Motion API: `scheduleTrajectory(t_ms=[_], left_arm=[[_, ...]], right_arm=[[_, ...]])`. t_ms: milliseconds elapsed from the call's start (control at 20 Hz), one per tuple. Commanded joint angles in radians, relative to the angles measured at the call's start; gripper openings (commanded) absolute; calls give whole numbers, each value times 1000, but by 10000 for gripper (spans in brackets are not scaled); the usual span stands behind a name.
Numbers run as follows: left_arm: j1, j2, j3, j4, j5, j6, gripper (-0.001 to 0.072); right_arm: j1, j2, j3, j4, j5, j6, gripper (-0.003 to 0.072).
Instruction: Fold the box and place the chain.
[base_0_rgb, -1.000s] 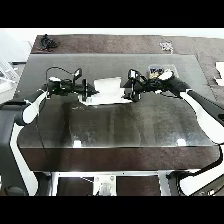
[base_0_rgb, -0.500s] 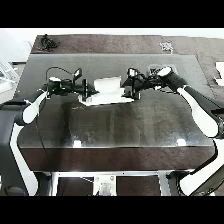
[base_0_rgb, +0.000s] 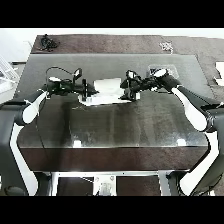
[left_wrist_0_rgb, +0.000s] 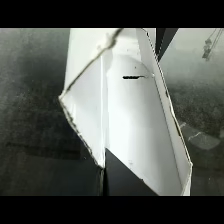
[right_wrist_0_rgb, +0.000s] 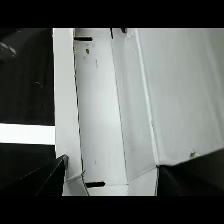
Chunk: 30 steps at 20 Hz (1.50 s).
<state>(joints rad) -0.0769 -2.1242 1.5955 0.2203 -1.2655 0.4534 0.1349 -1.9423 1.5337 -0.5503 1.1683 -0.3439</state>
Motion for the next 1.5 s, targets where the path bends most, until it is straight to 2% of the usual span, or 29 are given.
scheduleTrajectory(t_ms=[0,200,300,1450], left_arm=[[-1,-1,0,0,2,-1,20],[-1,-1,0,0,2,-1,20],[-1,-1,0,0,2,0,21],[-1,-1,0,-1,2,0,20]], right_arm=[[1,-27,4,65,71,-39,634],[4,-59,4,96,90,-35,634],[12,-71,4,92,91,-43,719],[9,-122,3,154,95,-102,718]])
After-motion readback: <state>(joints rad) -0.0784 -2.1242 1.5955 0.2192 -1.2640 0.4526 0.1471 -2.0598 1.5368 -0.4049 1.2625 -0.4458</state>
